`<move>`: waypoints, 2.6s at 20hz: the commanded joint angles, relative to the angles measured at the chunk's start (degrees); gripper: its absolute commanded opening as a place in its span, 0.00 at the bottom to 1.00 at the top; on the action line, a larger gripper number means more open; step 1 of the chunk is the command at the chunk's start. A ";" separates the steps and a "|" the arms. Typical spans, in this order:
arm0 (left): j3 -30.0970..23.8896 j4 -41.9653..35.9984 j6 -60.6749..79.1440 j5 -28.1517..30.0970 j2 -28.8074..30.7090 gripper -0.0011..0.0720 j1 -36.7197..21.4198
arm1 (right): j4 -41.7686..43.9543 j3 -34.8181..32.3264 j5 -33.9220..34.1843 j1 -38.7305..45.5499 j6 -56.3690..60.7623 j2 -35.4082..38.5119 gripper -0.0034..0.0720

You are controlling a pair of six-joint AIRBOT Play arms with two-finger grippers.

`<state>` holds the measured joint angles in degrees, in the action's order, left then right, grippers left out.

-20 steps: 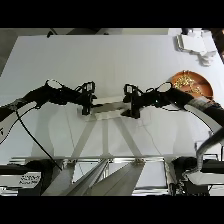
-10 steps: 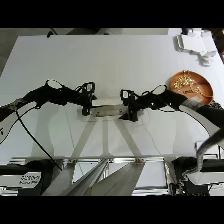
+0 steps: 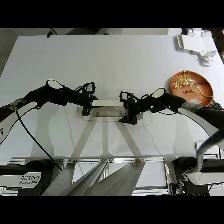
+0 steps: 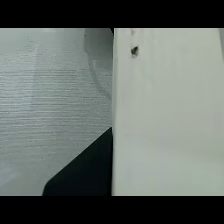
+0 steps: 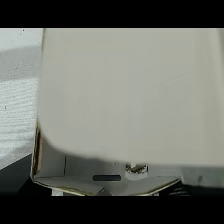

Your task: Fold the box and place the chain.

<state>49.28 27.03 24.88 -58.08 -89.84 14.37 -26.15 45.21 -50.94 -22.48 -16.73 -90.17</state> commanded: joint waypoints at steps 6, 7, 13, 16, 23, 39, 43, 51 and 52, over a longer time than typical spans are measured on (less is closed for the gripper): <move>0.04 -0.02 -0.04 0.22 0.04 0.03 -0.07 | 2.21 -0.46 3.80 -0.07 7.34 0.94 0.85; 0.04 -0.02 -0.04 0.22 0.04 0.03 -0.07 | 2.19 -0.46 3.67 -0.09 7.32 1.36 0.85; 0.04 -0.02 -0.04 0.22 0.04 0.03 -0.07 | 1.97 -1.79 4.50 -0.35 4.66 2.93 0.85; 0.04 0.00 -0.04 0.22 0.04 0.03 -0.07 | 2.01 -1.84 5.18 -2.03 -2.36 2.91 0.85; 0.04 0.00 -0.04 0.22 0.04 0.03 -0.07 | 2.03 -1.84 5.31 -2.75 -4.15 2.84 0.82; 0.07 0.00 -0.04 0.22 0.04 0.03 -0.07 | 2.01 -2.01 5.09 -2.75 -4.15 2.12 0.74; 0.04 0.00 -0.04 0.22 0.04 0.03 -0.07 | 2.01 -2.01 5.09 -2.75 -4.17 2.12 0.74; 0.04 -0.02 -0.04 0.20 0.04 0.04 -0.07 | 2.01 -2.01 5.07 -2.75 -4.17 2.12 0.74; 0.04 0.00 -0.09 -0.04 0.04 0.04 -0.07 | 2.01 -2.01 5.07 -2.75 -4.17 2.12 0.74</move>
<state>49.28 27.00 24.82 -57.89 -89.82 14.35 -24.14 43.20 -45.84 -25.19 -20.91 -88.03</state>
